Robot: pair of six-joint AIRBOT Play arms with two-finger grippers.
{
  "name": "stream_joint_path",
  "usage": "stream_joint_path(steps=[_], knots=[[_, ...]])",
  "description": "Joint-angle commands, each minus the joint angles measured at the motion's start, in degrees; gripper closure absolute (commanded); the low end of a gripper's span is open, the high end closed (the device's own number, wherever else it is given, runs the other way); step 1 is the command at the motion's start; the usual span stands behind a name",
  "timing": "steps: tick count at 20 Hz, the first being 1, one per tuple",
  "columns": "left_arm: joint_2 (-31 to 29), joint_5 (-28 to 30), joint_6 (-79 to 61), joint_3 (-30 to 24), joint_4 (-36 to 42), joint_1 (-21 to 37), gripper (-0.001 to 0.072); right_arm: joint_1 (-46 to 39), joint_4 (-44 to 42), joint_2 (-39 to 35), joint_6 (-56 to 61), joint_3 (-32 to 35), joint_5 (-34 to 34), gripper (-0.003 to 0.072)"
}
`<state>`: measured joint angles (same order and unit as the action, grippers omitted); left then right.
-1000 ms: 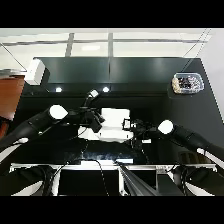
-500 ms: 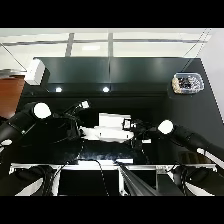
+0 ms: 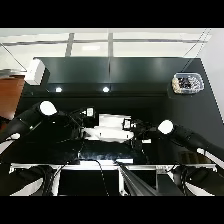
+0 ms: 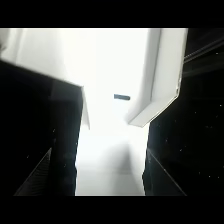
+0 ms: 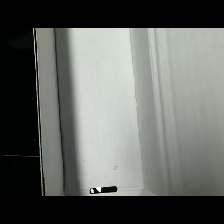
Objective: Fold the box and place the chain.
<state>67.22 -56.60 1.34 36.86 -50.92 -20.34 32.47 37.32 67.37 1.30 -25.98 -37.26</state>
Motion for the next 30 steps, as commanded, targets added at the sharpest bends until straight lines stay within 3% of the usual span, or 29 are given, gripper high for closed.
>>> stream_joint_path(steps=[1, 6, 7, 9, 11, 15, 17, 26, 27, 30], knots=[[2.3, -0.7, -7.2, 0.0, 3.9, -0.8, 0.0001, 0.0, 0.0, 0.0, 0.0, 0.0, -0.1, 0.0330], [3.5, 1.5, -6.4, 0.0, 3.3, -4.1, 0.0035, 0.0, 0.0, 0.0, 0.0, 0.0, 0.0, 0.0330], [3.6, 1.6, -5.6, 0.0, 3.0, -4.3, 0.0129, 0.0, 0.0, 0.0, 0.0, 0.0, 0.0, 0.0330], [3.6, 1.6, -4.4, 0.0, 1.9, -4.3, 0.0160, 0.0, 0.0, 0.0, 0.0, 0.0, 0.0, 0.0330], [3.6, 1.9, -2.9, 0.0, 1.9, -4.3, 0.0336, 0.0, 0.0, 0.0, 0.0, 0.0, 0.0, 0.0330], [3.6, 2.2, -2.4, 0.0, 1.9, -4.3, 0.0381, 0.0, 0.0, 0.0, 0.0, 0.0, 0.0, 0.0330], [3.6, 2.6, -2.4, 0.0, 2.0, -4.3, 0.0474, 0.0, 0.0, 0.0, 0.0, 0.0, 0.0, 0.0330], [3.6, 2.3, -2.4, 0.0, 6.1, -4.4, 0.0493, 0.0, 0.0, 0.0, 0.0, 0.0, 0.0, 0.0330], [3.6, 2.4, -2.4, 0.0, 6.4, -4.5, 0.0532, 0.0, 0.0, 0.0, 0.0, 0.0, 0.0, 0.0330], [3.6, 2.5, -2.4, 0.0, 6.7, -6.1, 0.0557, 0.0, 0.0, 0.0, 0.0, 0.0, 0.0, 0.0330]])
